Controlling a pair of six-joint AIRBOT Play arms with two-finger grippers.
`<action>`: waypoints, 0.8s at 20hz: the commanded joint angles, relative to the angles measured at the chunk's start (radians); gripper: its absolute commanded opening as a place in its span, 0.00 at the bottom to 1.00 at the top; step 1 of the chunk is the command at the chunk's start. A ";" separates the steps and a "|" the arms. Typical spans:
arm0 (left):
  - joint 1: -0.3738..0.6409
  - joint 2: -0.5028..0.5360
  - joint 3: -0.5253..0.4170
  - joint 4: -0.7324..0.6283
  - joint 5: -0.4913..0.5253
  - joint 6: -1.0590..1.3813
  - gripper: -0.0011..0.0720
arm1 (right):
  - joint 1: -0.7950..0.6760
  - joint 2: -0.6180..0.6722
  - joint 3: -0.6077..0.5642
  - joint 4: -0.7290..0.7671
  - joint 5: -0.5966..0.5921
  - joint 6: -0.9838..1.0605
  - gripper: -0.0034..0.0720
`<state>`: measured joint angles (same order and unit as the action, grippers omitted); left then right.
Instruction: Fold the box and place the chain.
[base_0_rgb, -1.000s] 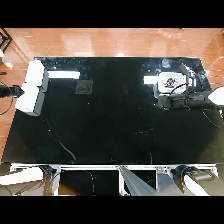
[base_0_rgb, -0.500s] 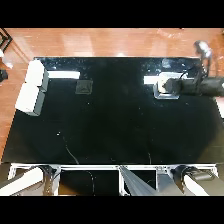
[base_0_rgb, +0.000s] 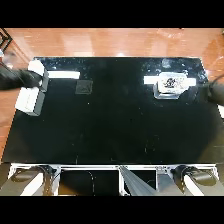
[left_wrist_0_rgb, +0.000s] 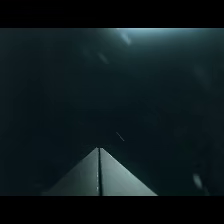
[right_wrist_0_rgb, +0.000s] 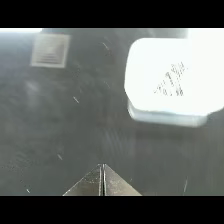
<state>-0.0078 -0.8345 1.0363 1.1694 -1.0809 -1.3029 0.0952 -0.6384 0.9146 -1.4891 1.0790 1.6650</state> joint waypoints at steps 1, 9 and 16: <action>-0.245 0.145 -0.228 0.183 0.101 -0.172 0.04 | 0.006 0.100 -0.232 -0.069 -0.065 0.112 0.07; -0.281 0.167 -0.273 0.187 0.113 -0.224 0.04 | 0.006 0.100 -0.253 -0.082 -0.059 0.111 0.07; -0.281 0.167 -0.273 0.254 0.110 -0.279 0.04 | 0.006 0.100 -0.253 -0.082 -0.059 0.111 0.07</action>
<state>-0.2871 -0.6685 0.7650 1.3983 -0.9710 -1.5593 0.1001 -0.5392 0.6624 -1.5715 1.0206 1.7752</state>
